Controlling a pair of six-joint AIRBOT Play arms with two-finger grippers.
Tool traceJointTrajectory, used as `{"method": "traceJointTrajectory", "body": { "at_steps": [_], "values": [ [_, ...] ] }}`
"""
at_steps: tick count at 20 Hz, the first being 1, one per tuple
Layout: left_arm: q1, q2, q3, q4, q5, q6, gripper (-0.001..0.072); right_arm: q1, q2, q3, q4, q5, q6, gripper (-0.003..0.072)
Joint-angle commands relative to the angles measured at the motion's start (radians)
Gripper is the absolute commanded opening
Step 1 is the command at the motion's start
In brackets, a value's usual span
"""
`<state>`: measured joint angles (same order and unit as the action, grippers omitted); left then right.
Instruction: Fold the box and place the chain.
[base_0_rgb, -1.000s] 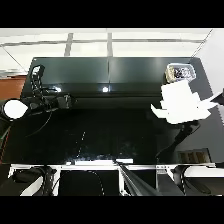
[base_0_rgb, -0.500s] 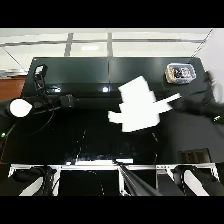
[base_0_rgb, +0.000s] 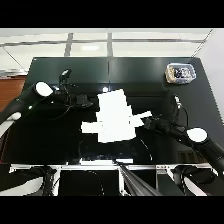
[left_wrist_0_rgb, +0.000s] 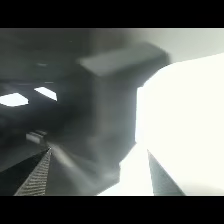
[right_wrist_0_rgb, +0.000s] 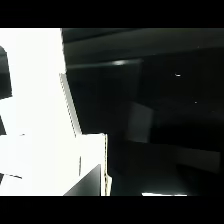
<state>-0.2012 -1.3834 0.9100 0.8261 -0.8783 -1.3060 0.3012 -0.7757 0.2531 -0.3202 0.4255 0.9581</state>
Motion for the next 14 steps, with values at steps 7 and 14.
{"method": "traceJointTrajectory", "body": {
  "at_steps": [7,14],
  "values": [
    [0.040,-0.382,0.158,-0.412,-0.407,0.356,0.0703,0.048,0.004,-0.013,0.014,-0.027,0.014,0.0012],
    [-0.043,-0.490,0.319,-0.334,-0.777,0.588,0.0662,0.048,0.005,-0.013,0.014,-0.002,0.015,0.0012]
  ]
}}
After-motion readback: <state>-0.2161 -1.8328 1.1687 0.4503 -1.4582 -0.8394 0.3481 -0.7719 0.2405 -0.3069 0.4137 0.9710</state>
